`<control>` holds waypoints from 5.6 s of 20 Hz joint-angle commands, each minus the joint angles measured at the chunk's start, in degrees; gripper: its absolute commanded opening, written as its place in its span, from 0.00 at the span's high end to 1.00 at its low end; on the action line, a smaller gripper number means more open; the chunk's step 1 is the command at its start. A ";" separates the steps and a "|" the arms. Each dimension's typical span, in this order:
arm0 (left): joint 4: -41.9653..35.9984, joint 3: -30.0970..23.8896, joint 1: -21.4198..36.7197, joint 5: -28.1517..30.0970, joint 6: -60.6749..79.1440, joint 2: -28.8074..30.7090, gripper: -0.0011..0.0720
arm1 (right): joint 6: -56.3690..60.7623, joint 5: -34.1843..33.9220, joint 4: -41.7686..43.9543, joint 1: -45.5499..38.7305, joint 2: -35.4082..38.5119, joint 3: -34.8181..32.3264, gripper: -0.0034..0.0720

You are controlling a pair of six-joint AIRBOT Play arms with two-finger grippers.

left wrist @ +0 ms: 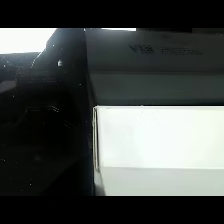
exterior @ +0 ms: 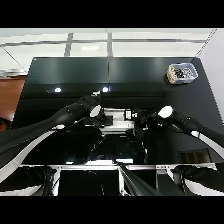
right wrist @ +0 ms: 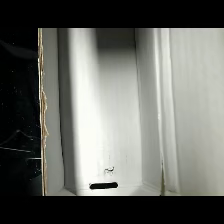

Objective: Fold the box and place the chain.

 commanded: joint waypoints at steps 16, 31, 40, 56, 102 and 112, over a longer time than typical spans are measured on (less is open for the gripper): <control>0.22 0.02 0.04 -0.66 0.39 -0.02 0.95 | 19.43 3.63 -14.62 -0.11 9.16 2.29 0.00; 3.02 0.24 0.04 -1.38 0.37 0.02 0.94 | 12.74 8.72 -13.75 0.39 8.48 2.34 0.52; 2.99 0.24 0.04 -1.36 0.35 0.02 0.94 | 14.16 3.15 1.46 4.59 4.85 2.34 0.80; 2.75 0.24 0.07 -1.38 0.37 0.02 0.94 | 27.34 16.17 -15.52 -5.75 16.22 2.78 0.35; 1.70 0.24 0.07 -1.38 0.37 0.02 0.94 | 80.35 21.40 -20.17 -18.80 22.21 5.49 0.94; 1.51 0.24 0.07 -1.38 0.37 0.02 0.94 | 84.65 12.92 -0.35 -24.30 6.91 -7.76 0.94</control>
